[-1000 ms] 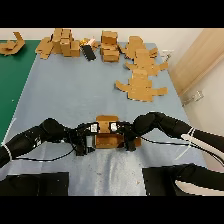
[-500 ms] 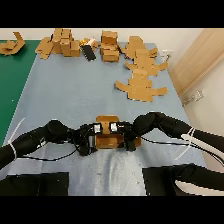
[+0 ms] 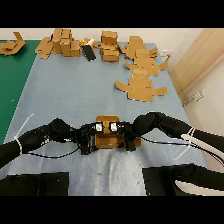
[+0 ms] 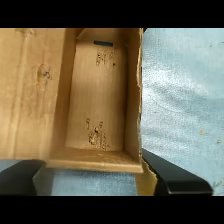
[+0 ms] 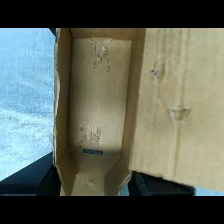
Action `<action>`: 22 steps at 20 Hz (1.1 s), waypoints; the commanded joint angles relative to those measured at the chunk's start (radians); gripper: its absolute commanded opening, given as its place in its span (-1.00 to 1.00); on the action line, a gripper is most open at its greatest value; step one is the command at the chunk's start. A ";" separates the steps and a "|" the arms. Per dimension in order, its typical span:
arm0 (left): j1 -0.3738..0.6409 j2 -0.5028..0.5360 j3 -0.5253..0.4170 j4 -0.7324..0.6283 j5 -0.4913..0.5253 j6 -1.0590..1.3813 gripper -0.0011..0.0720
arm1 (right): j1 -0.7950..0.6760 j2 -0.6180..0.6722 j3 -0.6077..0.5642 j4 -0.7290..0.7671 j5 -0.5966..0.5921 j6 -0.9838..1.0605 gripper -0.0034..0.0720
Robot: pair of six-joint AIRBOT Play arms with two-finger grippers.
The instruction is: Fold the box.
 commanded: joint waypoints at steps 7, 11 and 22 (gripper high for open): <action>-0.040 -0.020 0.006 0.005 -0.002 0.058 0.02 | 0.001 0.001 0.000 0.000 0.000 -0.004 0.18; -0.040 -0.020 0.006 0.005 -0.003 0.058 0.02 | 0.001 0.001 0.000 0.000 0.000 -0.005 0.18; -0.040 -0.020 0.006 0.005 -0.003 0.058 0.02 | -0.001 0.002 0.001 -0.010 -0.022 -0.003 0.36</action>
